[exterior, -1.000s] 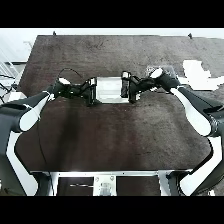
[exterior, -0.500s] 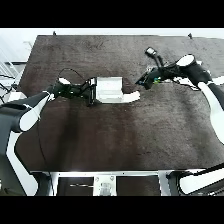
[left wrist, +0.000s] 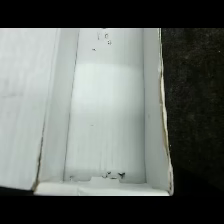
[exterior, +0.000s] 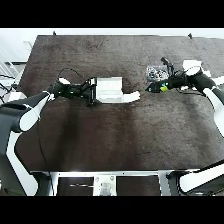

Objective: Fold the box and place the chain.

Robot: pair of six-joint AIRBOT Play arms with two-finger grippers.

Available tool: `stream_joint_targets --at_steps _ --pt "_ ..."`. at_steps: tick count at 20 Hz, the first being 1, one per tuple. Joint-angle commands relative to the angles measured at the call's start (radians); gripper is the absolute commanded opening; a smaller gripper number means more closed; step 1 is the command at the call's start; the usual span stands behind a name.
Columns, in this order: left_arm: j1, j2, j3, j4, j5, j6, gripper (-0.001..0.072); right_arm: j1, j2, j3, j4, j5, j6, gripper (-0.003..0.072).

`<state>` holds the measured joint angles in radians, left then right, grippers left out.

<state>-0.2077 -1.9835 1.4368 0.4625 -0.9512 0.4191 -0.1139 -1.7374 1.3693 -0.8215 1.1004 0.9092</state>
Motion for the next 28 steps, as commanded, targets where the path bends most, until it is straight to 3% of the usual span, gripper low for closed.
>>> stream_joint_targets --at_steps 1,7,14,15,16,17,19,21,28 --pt "0.0 -0.001 0.0 0.0 0.0 0.0 0.0419 0.037 -0.069 -0.013 0.029 -0.001 0.06 0.0011" --pt "0.0 -0.001 0.0 0.0 0.0 0.0 0.0419 0.144 -0.122 -0.01 0.146 0.002 0.058 0.0011" --pt "0.0 -0.001 0.0 0.0 0.0 0.0 0.0419 0.175 -0.058 0.008 0.167 0.014 0.051 0.0012" --pt "0.0 -0.001 0.0 0.0 0.0 0.0 0.0419 0.175 -0.053 0.008 0.167 0.014 0.052 0.0054" --pt "0.0 -0.001 0.0 0.0 0.0 0.0 0.0419 0.175 -0.052 0.008 0.168 0.016 0.053 0.0213" --pt "0.0 -0.001 0.0 0.0 0.0 0.0 0.0419 0.175 -0.052 0.008 0.167 0.016 0.06 0.032" --pt "0.0 -0.001 0.0 0.0 0.0 0.0 0.0419 0.175 -0.052 0.008 0.182 0.018 0.062 0.0322" --pt "0.0 -0.001 0.0 0.0 0.0 0.0 0.0419 0.176 -0.052 0.008 0.233 0.019 0.085 0.0429" --pt "0.0 -0.001 0.0 0.0 0.0 0.0 0.0419 0.224 -0.053 0.008 0.235 -0.03 0.086 0.0477"
